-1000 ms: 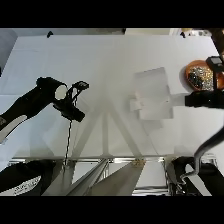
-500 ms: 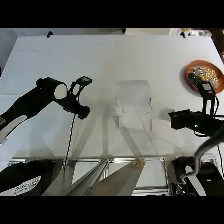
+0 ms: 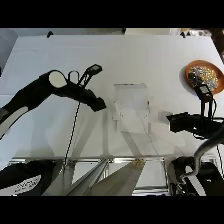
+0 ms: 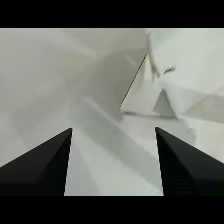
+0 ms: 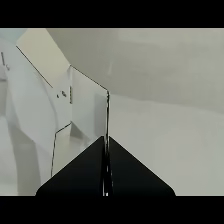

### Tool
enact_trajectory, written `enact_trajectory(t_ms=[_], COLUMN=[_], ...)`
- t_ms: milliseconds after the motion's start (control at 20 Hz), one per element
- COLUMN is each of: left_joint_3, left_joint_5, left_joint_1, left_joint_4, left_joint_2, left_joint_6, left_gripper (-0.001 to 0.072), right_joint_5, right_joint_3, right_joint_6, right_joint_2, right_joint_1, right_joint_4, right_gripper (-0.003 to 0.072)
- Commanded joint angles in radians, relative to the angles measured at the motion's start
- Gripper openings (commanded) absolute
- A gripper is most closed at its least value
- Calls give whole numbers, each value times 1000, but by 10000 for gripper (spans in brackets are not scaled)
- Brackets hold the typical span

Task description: Fold the box and place the chain.

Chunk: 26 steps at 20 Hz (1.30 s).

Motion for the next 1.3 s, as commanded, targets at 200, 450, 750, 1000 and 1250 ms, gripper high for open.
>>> enact_trajectory(t_ms=[200,450,750,1000,1250], left_joint_3=[154,154,156,156,155], left_joint_5=[-97,-99,-194,-250,-281], left_joint_1=[51,43,35,-8,-27], left_joint_4=[-309,-472,-572,-581,-445], left_joint_2=[-248,-328,-347,-349,-353], left_joint_6=[235,479,632,692,660], left_gripper=[577,575,572,552,369], right_joint_5=[1,1,2,2,1], right_joint_3=[-1,-1,-1,-1,-1], right_joint_6=[0,0,1,1,1], right_joint_2=[1,1,1,1,1], right_joint_1=[1,1,1,1,1], right_joint_4=[28,28,35,47,50], right_gripper=[24,24,24,24,24])
